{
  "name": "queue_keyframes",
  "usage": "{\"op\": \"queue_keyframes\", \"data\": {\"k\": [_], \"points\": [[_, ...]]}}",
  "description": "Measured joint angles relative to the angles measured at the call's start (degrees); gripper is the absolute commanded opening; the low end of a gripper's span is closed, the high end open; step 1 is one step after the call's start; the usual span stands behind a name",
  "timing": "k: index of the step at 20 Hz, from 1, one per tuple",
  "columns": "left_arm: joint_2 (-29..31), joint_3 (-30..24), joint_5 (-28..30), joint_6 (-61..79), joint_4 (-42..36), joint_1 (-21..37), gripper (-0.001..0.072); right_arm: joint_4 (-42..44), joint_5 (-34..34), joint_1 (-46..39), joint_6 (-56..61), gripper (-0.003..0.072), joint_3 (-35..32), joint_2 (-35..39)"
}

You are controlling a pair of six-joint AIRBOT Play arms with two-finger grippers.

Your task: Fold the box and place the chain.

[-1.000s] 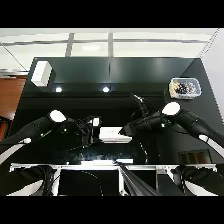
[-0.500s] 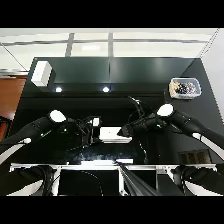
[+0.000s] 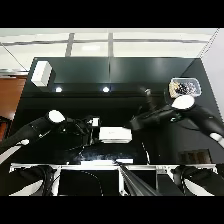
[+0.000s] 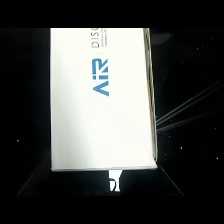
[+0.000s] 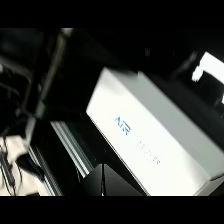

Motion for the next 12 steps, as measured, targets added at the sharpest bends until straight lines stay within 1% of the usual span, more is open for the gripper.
{"op": "queue_keyframes", "data": {"k": [2,6,9,12], "points": [[2.29,0.0,-0.15,-1.7,0.66,0.0,0.0713,-0.94,3.67,-5.7,0.92,0.0013,0.7,5.2],[8.22,0.0,-1.77,-8.2,5.18,-0.07,0.0714,-5.97,8.74,-17.07,3.17,0.0013,1.22,13.27],[11.21,0.33,-2.49,-13.2,6.08,-1.99,0.0714,-8.37,10.38,-22.08,4.11,0.0013,1.29,15.74],[11.17,1.9,-0.5,-18.1,5.95,-6.32,0.0714,-9.49,10.67,-24.09,4.31,0.0013,1.29,16.68]]}}
